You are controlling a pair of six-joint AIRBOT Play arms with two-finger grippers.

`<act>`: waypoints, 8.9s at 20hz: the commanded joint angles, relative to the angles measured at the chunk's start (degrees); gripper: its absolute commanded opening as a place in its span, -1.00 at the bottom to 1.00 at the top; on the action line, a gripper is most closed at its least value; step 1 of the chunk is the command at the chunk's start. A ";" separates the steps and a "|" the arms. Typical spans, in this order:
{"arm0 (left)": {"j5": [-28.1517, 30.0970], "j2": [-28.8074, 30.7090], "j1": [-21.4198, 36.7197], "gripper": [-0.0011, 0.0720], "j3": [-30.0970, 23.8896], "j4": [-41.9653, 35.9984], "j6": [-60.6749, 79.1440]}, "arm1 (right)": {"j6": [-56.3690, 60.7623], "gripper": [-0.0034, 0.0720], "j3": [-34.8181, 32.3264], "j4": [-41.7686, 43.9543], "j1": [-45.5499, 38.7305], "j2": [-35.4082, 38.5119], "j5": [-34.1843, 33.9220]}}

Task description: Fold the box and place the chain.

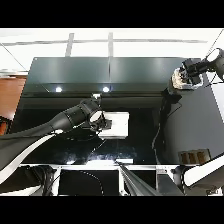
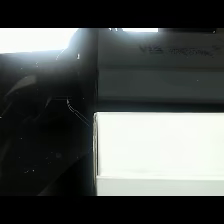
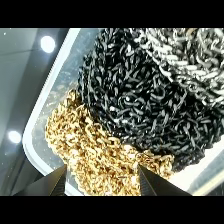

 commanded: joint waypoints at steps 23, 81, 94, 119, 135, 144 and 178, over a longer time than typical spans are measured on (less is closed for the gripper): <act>0.02 0.00 0.04 -0.88 0.04 0.02 0.00 | -19.93 -0.79 0.07 5.73 -2.43 6.78 -1.33; 0.02 0.00 0.04 -0.88 0.04 0.02 0.00 | -58.55 0.25 -39.60 18.14 24.76 53.35 13.46; 0.07 0.00 0.04 -0.88 0.04 0.02 0.00 | -23.47 0.95 -42.27 -4.35 8.33 27.36 -28.35; 0.13 0.00 0.04 -0.88 0.04 0.04 0.02 | -40.24 -0.80 -32.68 -0.04 7.61 42.27 -22.03; 0.07 0.00 0.04 -0.88 0.04 0.02 0.00 | -57.40 -0.80 -30.16 30.05 19.37 62.79 14.84; 0.11 0.00 0.04 -0.88 0.04 0.02 0.00 | -56.78 -0.80 -38.21 32.13 37.90 57.05 6.05; 0.02 0.00 0.04 -0.88 0.04 0.02 0.00 | -87.91 0.95 -71.91 15.10 22.73 61.68 -10.60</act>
